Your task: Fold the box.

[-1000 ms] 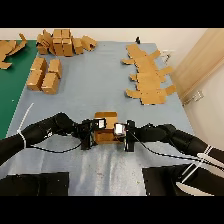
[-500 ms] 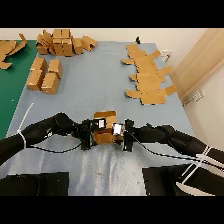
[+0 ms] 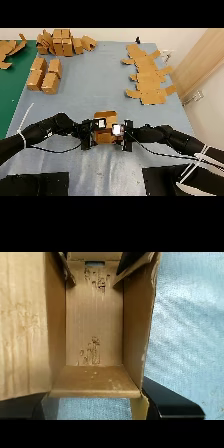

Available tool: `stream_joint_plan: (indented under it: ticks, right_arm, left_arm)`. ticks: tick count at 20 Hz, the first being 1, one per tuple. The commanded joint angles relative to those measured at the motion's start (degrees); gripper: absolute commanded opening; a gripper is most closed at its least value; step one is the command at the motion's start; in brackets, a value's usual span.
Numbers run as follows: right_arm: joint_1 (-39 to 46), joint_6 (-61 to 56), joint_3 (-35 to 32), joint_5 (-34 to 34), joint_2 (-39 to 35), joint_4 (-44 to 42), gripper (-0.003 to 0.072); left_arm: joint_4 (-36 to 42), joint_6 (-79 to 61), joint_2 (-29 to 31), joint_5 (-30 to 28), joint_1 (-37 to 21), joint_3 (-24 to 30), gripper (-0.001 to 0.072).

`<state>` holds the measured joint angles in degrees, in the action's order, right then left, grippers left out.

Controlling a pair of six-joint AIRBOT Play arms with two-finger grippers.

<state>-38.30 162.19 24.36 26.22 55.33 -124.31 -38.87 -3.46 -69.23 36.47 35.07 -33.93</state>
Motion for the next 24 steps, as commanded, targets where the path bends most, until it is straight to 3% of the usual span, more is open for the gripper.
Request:
stream_joint_plan:
  ticks: [1, 4, 8, 9, 10, 11, 13, 15, 17, 21, 24]
  right_arm:
    - [0.2, -5.8, 0.0, 0.6, -3.3, 5.0, 0.0492]
    - [2.1, -19.6, 0.0, 5.9, -7.0, 13.0, 0.0492]
    - [5.9, -43.0, 0.0, 10.8, -13.3, 14.8, 0.0486]
    - [7.5, -53.0, 0.0, 11.1, -15.1, 15.6, 0.0393]
    - [9.7, -65.3, 0.0, 12.2, -17.0, 16.7, 0.0156]
    - [12.0, -75.8, 0.0, 13.7, -18.4, 19.0, 0.0003]
    - [18.0, -91.4, 0.0, 20.6, -19.3, 22.5, 0.0002]
    - [24.2, -94.6, -0.4, 26.3, -18.5, 22.8, 0.0002]
    - [27.5, -92.5, -0.8, 27.2, -17.1, 22.1, 0.0001]
    - [27.6, -90.9, -1.5, 25.2, -11.3, 19.7, 0.0001]
    - [27.6, -80.8, -1.8, 21.6, -5.3, 8.6, 0.0001]
  left_arm:
    - [-0.1, 0.0, 0.0, 0.1, 0.0, 0.0, 0.0513]
    - [-0.1, 0.0, 0.0, 0.1, 0.0, 0.0, 0.0514]
    - [-0.1, 0.0, 0.0, 0.1, 0.0, 0.0, 0.0513]
    - [-0.1, 0.0, 0.0, 0.1, 0.0, 0.0, 0.0513]
    - [-0.1, 0.0, 0.0, 0.1, 0.0, 0.0, 0.0513]
    - [-0.1, 0.0, 0.0, 0.1, 0.0, 0.0, 0.0513]
    - [-0.1, 0.0, 0.0, 0.1, 0.0, 0.0, 0.0514]
    - [-0.1, 0.0, 0.0, 0.1, 0.0, 0.0, 0.0513]
    - [-0.1, 0.0, 0.0, 0.1, 0.0, 0.0, 0.0514]
    - [-0.1, 0.0, 0.0, 0.1, 0.0, 0.0, 0.0513]
    - [-0.1, 0.0, 0.0, 0.1, 0.0, 0.0, 0.0513]
